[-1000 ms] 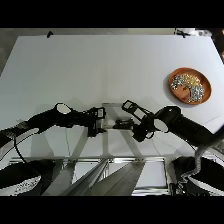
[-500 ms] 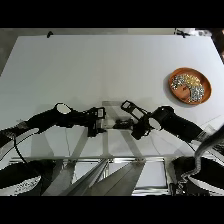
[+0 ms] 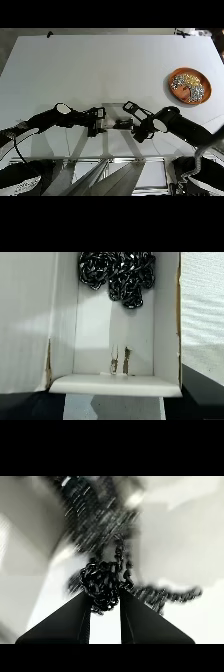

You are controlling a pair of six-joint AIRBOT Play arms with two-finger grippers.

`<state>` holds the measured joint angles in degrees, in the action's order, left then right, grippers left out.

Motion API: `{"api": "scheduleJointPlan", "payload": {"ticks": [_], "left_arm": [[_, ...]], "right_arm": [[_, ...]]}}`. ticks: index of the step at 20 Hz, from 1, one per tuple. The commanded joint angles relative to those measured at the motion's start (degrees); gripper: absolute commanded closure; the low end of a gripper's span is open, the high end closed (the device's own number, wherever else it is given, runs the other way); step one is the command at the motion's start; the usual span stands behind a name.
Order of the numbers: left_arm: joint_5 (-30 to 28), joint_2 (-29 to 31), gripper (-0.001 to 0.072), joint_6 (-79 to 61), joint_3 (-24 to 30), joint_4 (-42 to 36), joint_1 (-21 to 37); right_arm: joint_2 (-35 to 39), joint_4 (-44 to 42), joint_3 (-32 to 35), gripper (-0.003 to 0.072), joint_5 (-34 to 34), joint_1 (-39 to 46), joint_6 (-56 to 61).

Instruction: Fold the box and place the chain.

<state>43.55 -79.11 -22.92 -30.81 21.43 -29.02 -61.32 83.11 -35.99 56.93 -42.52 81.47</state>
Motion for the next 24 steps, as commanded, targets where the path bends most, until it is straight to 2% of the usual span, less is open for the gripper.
{"api": "scheduleJointPlan", "payload": {"ticks": [1, 6, 11, 13, 18, 24], "left_arm": [[0.00, 0.02, 0.0567, 0.02, -0.02, 0.00, -0.02], [0.00, 0.02, 0.0567, 0.02, -0.02, 0.00, -0.02], [-0.02, 0.02, 0.0567, 0.02, -0.02, 0.00, -0.02], [0.00, 0.02, 0.0567, 0.02, -0.02, 0.00, -0.02], [-0.02, 0.02, 0.0567, 0.02, -0.02, 0.00, -0.02], [0.00, 0.02, 0.0567, 0.02, -0.02, 0.00, -0.02]], "right_arm": [[6.80, 2.21, -0.09, 0.0677, 2.29, 0.02, 1.44], [15.13, 1.90, -2.60, 0.0677, -1.07, 0.00, 4.31], [15.80, 0.22, -7.21, 0.0677, -17.22, -4.20, 7.10], [15.06, 0.24, -7.21, 0.0677, -20.61, -5.99, 8.72], [12.02, -2.60, -7.19, 0.0677, -22.14, -7.52, 11.74], [3.67, -5.40, -7.15, 0.0676, -16.63, -7.52, 11.78]]}}
